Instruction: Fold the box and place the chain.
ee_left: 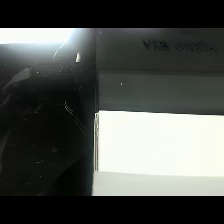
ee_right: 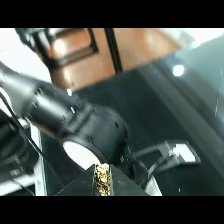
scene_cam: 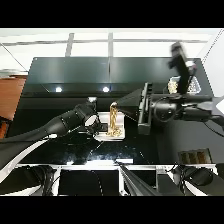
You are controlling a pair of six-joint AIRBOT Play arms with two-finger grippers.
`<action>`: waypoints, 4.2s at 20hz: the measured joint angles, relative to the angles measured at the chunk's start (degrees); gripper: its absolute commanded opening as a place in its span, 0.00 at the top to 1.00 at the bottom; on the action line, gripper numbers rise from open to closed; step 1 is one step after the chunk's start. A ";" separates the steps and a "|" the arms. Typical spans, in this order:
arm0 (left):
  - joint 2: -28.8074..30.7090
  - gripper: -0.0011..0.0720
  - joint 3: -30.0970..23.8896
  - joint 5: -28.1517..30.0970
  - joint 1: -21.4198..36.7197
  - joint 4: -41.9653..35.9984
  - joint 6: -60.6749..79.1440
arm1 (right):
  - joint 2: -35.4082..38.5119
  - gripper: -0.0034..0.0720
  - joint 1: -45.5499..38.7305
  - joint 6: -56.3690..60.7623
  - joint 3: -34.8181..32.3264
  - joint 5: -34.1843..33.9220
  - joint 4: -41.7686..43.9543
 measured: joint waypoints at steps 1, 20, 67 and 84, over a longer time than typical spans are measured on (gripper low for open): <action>0.00 0.94 0.00 0.00 0.00 -0.04 0.00 | -0.55 0.92 0.24 0.26 0.00 0.09 -1.55; -0.02 0.95 0.13 0.13 0.46 -0.66 0.00 | -7.32 0.19 -5.57 13.25 -5.18 5.07 -16.61; 13.68 0.01 -20.81 7.37 31.63 -48.43 139.34 | -5.53 0.19 -24.02 18.51 -5.35 9.62 -27.69; 6.05 0.01 -18.53 7.54 29.29 -54.25 145.26 | -5.81 0.19 -24.02 19.23 -5.35 8.63 -27.71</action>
